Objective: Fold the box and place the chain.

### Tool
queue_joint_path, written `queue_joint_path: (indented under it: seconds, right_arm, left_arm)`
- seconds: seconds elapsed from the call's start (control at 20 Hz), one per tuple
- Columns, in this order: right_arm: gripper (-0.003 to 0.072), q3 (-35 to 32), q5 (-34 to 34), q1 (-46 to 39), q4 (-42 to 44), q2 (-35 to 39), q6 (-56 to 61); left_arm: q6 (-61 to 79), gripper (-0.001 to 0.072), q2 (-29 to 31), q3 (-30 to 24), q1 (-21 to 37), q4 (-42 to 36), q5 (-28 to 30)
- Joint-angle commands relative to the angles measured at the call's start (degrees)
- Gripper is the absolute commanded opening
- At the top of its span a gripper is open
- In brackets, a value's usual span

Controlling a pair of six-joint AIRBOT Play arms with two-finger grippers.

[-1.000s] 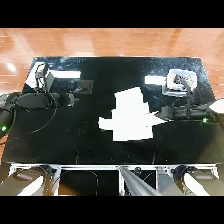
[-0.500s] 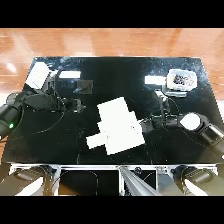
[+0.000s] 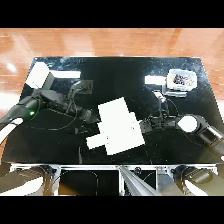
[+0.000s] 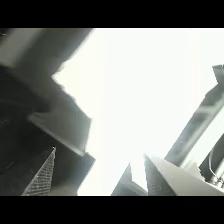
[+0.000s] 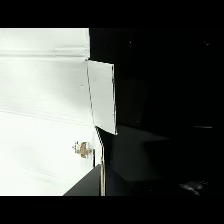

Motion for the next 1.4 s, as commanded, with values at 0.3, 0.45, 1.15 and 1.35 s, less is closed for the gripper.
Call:
queue_joint_path:
  seconds: [0.3, 0.45, 1.15, 1.35]
  right_arm:
    - [0.0027, 0.0, 0.2, 0.0, 2.6, 0.0, 2.2]
    - [0.0027, 0.0, 0.2, 0.0, 2.6, 0.0, 2.2]
    - [0.0027, 0.0, 1.7, 0.0, 2.5, 0.0, 2.2]
    - [0.0027, 0.0, 1.7, 0.0, 2.5, 0.0, 2.2]
  left_arm:
    - [17.1, 0.0621, -7.6, 0.1, -3.1, -7.5, 1.2]
    - [20.3, 0.0621, -9.3, 0.2, -3.4, -10.2, 2.6]
    - [33.0, 0.0602, -10.1, 2.6, -3.8, -10.3, 3.3]
    - [35.7, 0.0592, -10.3, 2.6, -4.2, -10.3, 6.5]
